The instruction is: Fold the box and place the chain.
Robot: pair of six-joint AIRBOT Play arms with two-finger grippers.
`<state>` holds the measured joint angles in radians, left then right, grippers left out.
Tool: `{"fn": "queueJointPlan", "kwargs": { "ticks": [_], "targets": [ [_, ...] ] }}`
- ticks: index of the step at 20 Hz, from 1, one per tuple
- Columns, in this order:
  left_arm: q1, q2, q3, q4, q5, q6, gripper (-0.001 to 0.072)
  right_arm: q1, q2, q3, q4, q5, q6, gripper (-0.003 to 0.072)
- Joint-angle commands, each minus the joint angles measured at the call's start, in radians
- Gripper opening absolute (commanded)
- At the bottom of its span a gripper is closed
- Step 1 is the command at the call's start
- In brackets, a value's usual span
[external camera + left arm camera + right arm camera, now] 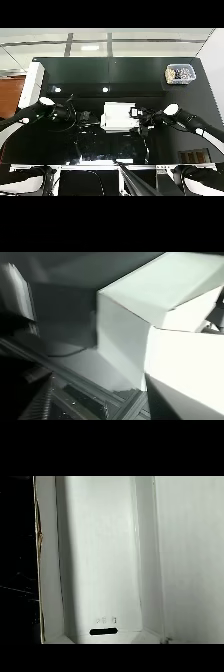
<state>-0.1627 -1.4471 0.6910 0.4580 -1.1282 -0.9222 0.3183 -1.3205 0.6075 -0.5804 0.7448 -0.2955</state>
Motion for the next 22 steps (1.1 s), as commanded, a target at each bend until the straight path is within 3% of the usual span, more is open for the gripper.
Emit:
{"fn": "queueJointPlan", "kwargs": {
  "ticks": [1, 4, 10, 12, 15, 22],
  "targets": [
    [-0.012, -0.001, 0.042, -0.018, -0.018, 0.021, 0.0638, 0.000, 0.000, 0.001, 0.000, 0.000, 0.000, 0.0244],
    [-0.079, -0.001, 0.084, 0.010, 0.003, -0.003, 0.0634, 0.000, 0.000, 0.001, 0.000, 0.000, 0.000, 0.0244],
    [-0.238, -0.001, 0.222, 0.272, 0.075, -0.298, 0.0607, 0.000, 0.000, 0.001, 0.000, 0.000, 0.000, 0.0244],
    [-0.266, -0.001, 0.251, 0.293, 0.080, -0.386, 0.0466, 0.000, 0.000, 0.001, 0.000, 0.000, 0.000, 0.0244],
    [-0.303, -0.001, 0.283, 0.380, 0.080, -0.512, 0.0348, 0.000, 0.000, 0.001, 0.000, 0.000, 0.000, 0.0244],
    [-0.401, -0.001, 0.359, 0.637, 0.077, -0.808, 0.0348, 0.000, 0.000, 0.001, 0.000, 0.000, 0.000, 0.0244]
  ]
}}
